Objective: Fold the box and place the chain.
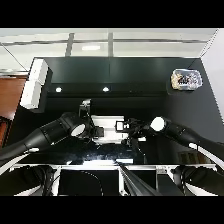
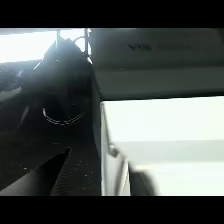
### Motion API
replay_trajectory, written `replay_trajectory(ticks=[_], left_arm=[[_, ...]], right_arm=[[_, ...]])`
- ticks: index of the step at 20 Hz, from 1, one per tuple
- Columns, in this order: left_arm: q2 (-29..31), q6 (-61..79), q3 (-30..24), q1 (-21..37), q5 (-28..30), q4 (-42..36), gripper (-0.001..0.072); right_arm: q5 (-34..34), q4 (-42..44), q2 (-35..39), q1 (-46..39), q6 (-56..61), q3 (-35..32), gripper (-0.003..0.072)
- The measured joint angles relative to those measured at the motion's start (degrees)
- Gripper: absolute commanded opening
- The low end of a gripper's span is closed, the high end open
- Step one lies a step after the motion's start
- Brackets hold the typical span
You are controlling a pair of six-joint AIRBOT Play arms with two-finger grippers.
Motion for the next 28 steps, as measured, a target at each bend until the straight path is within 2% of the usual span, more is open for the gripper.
replay_trajectory(ticks=[1, 2, 3, 11, 13, 20, 21, 22, 23, 28], left_arm=[[-0.7, -1.0, 0.4, -0.6, -0.5, 0.2, 0.0388], [-1.4, -2.0, 0.9, -1.0, -0.4, 0.4, 0.0311], [-1.9, -2.8, 1.3, -1.3, -0.4, 0.6, 0.0266], [-4.2, -5.3, 2.6, -2.1, -0.5, 1.3, 0.0265], [-5.1, -5.5, 3.5, -2.1, -0.5, 1.4, 0.0223], [-6.0, -5.6, 5.6, -2.1, -2.9, 2.5, 0.0218], [-6.1, -5.6, 5.7, -2.1, -3.4, 2.6, 0.0172], [-6.1, -5.6, 5.7, -2.1, -3.6, 2.6, 0.0079], [-6.1, -5.8, 5.7, -2.1, -4.3, 2.9, 0.003], [-6.1, -5.8, 5.8, -2.1, -4.4, 2.9, 0.0033]], right_arm=[[0.0, 0.0, 0.0, 0.0, 0.0, 0.0, 0.0407], [0.0, 0.0, 0.0, 0.0, 0.0, 0.0, 0.0408], [0.0, 0.0, 0.0, 0.0, 0.0, 0.0, 0.0408], [0.0, 0.0, 0.0, 0.0, 0.0, 0.0, 0.0408], [0.0, 0.0, 0.0, 0.0, 0.0, 0.0, 0.0407], [0.0, 0.0, 0.0, 0.0, 0.0, 0.0, 0.0407], [0.0, 0.0, 0.0, 0.0, 0.0, 0.0, 0.0408], [0.0, 0.0, 0.0, 0.0, 0.0, 0.0, 0.0408], [0.0, 0.0, 0.0, 0.0, 0.0, 0.0, 0.0408], [0.1, 0.0, 0.0, 0.0, -0.1, 0.0, 0.0408]])
